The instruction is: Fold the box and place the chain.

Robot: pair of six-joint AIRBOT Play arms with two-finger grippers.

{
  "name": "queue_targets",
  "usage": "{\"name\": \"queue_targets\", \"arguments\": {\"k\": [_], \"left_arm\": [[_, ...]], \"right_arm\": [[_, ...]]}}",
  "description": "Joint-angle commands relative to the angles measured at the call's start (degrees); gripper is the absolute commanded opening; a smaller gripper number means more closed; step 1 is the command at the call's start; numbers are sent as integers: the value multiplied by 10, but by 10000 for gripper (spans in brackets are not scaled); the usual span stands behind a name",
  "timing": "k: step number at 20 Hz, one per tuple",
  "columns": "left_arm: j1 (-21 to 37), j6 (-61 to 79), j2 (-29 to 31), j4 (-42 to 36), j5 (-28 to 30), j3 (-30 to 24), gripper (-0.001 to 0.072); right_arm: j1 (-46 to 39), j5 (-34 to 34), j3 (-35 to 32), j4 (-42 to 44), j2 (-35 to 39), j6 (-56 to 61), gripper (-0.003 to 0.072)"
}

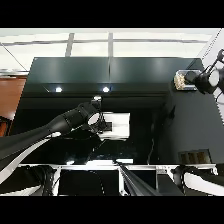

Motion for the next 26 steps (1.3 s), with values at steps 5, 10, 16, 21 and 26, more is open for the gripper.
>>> {"name": "queue_targets", "arguments": {"k": [5,10,16,21,26], "left_arm": [[0,0,0,0,0,0,29],[0,0,0,0,0,0,28],[0,0,0,0,0,0,28],[0,0,0,0,0,0,29],[0,0,0,0,1,0,29]], "right_arm": [[-51,120,252,147,-229,18,586],[-52,113,283,147,-283,80,586],[-52,100,284,162,-307,71,313],[-56,151,324,174,-287,-35,13],[-59,187,335,176,-214,-118,13]]}}
